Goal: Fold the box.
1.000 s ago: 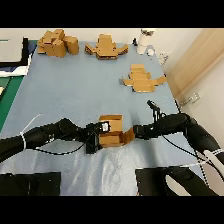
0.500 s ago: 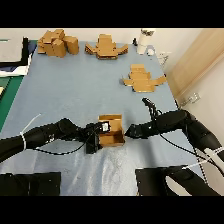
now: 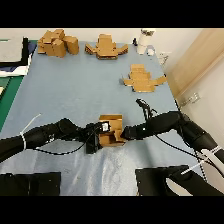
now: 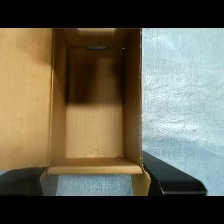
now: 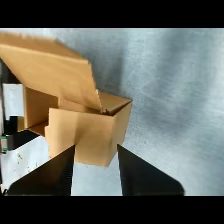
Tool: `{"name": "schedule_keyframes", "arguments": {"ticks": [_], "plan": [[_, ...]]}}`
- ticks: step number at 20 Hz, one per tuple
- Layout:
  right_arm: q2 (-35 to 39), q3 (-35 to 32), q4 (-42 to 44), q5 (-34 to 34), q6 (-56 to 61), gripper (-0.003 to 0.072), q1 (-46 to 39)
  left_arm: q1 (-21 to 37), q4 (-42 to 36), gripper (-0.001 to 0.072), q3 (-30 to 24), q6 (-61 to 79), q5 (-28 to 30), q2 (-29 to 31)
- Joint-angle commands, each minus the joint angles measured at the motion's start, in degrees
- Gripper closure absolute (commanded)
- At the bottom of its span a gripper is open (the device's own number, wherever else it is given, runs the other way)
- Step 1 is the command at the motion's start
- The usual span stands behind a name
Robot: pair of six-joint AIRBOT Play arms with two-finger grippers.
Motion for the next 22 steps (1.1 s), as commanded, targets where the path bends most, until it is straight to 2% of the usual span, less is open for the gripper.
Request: {"name": "schedule_keyframes", "arguments": {"ticks": [1, 7, 10, 14, 19, 22], "plan": [[-2.58, 1.97, -10.49, 1.6, 11.39, 0.0292, 6.69, 0.0, 0.04, 0.0152, 0.02, 0.02, -0.02, 0.0], [-9.18, 9.33, -27.98, -1.31, 30.69, 0.0293, 19.21, 0.0, 0.04, 0.0152, 0.02, 0.02, 0.0, 0.0], [-13.88, 13.16, -31.08, -4.31, 35.95, 0.0329, 22.67, 0.0, 0.02, 0.0152, 0.02, 0.02, -0.02, 0.0], [-18.49, 17.09, -35.87, -8.24, 42.84, 0.0329, 26.16, 0.0, 0.04, 0.0152, 0.02, 0.02, 0.0, 0.0], [-23.32, 18.14, -36.24, -10.14, 47.52, 0.0336, 28.17, 0.0, 0.02, 0.0152, 0.02, 0.02, -0.02, 0.0], [-23.76, 18.21, -37.86, -10.47, 50.84, 0.0363, 28.55, 0.0, 0.04, 0.0152, 0.02, 0.02, 0.0, 0.0]]}}
